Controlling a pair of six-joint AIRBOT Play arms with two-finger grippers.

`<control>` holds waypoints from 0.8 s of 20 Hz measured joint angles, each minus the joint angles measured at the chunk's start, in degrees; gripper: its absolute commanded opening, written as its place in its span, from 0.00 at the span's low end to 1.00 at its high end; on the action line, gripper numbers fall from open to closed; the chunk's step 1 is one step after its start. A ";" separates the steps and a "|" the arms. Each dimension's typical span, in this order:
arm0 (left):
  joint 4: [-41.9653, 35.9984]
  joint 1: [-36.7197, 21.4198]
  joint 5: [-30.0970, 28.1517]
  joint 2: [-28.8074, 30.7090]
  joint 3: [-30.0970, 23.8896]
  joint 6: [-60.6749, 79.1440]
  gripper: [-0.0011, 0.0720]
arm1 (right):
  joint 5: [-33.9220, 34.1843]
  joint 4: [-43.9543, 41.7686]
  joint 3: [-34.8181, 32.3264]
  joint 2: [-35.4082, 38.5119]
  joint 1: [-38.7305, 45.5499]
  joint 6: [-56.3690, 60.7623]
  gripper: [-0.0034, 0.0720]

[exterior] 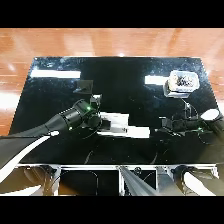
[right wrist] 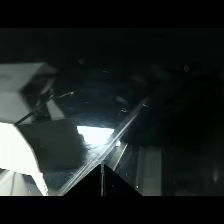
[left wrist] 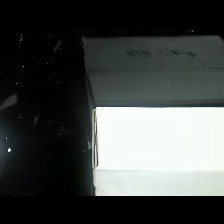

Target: Fold the box and place the chain.

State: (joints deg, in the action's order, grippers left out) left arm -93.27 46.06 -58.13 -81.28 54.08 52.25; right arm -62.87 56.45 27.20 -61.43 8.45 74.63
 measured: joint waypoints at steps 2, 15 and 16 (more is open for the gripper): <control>0.00 0.00 0.02 0.00 0.00 -0.02 0.04 | 0.81 -1.18 -0.46 -0.96 -3.21 1.64 0.08; -0.46 -0.02 0.04 0.00 0.00 -0.09 0.04 | 4.13 -12.96 3.50 -3.39 -18.86 -4.17 0.78; -0.46 -0.02 0.04 0.00 0.00 -0.09 0.04 | 3.54 -13.77 4.00 -3.41 -18.97 -4.50 0.88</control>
State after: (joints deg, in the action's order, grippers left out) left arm -93.73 46.04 -58.08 -81.28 54.08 52.16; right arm -59.33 42.68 31.20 -64.84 -10.52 70.13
